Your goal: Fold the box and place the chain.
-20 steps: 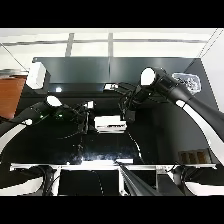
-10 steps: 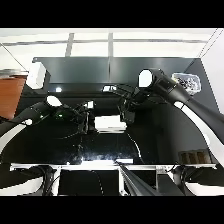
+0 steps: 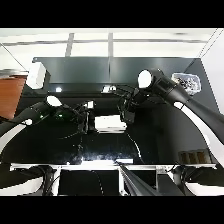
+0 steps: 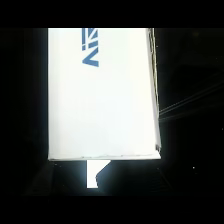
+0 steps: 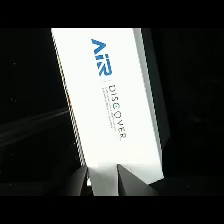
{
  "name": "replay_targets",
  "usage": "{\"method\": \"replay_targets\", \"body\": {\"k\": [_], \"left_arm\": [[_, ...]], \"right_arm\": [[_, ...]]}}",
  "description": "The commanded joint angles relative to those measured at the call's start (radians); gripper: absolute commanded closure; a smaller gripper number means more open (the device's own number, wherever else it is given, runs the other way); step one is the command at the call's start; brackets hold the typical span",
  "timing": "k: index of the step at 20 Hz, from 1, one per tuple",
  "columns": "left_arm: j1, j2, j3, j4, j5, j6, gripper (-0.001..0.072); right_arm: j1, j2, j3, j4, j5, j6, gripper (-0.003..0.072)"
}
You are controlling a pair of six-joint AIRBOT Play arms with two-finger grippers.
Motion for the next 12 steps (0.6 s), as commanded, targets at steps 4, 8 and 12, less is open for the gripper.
{"method": "replay_targets", "body": {"k": [4, 8, 12], "left_arm": [[0.0, -0.001, 0.0, 0.0, 0.0, 0.0, 0.0312], [0.0, -0.001, 0.0, 0.0, 0.0, 0.0, 0.0311], [0.0, -0.001, 0.0, 0.0, 0.0, 0.0, 0.0312]], "right_arm": [[0.0, 0.0, 0.0, -0.012, -0.019, 0.026, 0.0533], [0.0, 0.0, 0.0, -0.012, -0.023, 0.027, 0.0533], [0.0, 0.0, 0.0, -0.012, -0.041, 0.056, 0.0533]]}}
